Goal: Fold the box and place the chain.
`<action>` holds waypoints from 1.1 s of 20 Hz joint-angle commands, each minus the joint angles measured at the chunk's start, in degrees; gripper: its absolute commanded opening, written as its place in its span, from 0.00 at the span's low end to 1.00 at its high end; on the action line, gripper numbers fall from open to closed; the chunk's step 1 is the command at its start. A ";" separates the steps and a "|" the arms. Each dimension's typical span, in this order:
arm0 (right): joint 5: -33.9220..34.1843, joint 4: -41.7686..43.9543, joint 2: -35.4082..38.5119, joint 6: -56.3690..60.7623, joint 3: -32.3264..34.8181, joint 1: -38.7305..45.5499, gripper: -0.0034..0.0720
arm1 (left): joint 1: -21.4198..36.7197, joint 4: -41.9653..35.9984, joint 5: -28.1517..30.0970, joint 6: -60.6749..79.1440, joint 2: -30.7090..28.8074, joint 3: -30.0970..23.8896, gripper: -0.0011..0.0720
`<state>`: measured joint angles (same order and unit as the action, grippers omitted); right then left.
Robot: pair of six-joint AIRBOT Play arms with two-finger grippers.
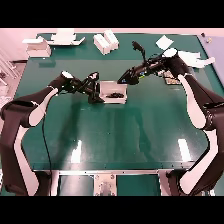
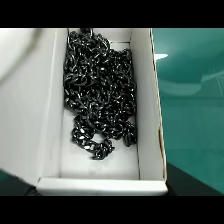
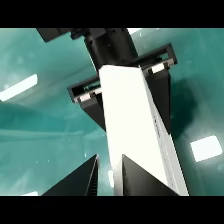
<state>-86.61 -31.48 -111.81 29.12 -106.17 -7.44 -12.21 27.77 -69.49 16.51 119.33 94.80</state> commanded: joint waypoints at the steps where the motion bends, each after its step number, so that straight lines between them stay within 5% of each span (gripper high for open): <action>1: 0.07 -5.88 -0.02 0.15 -0.72 -1.46 0.30 | 0.07 0.00 0.02 0.00 -0.04 0.02 0.75; 8: 0.31 -2.86 0.00 -1.92 -4.66 -2.05 0.29 | 0.07 0.00 0.00 0.00 -0.04 0.02 0.75; 16: 9.22 -1.62 0.00 -4.28 -7.45 -1.25 0.20 | 0.07 0.02 0.00 0.00 -0.04 0.02 0.75; 22: 11.85 -3.72 -3.06 -4.15 -7.26 -1.33 0.24 | 0.07 0.00 -0.02 0.00 -0.04 0.02 0.75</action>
<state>-75.94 -34.74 -113.43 24.93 -113.34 -8.78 -12.21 27.77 -69.52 16.49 119.33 94.80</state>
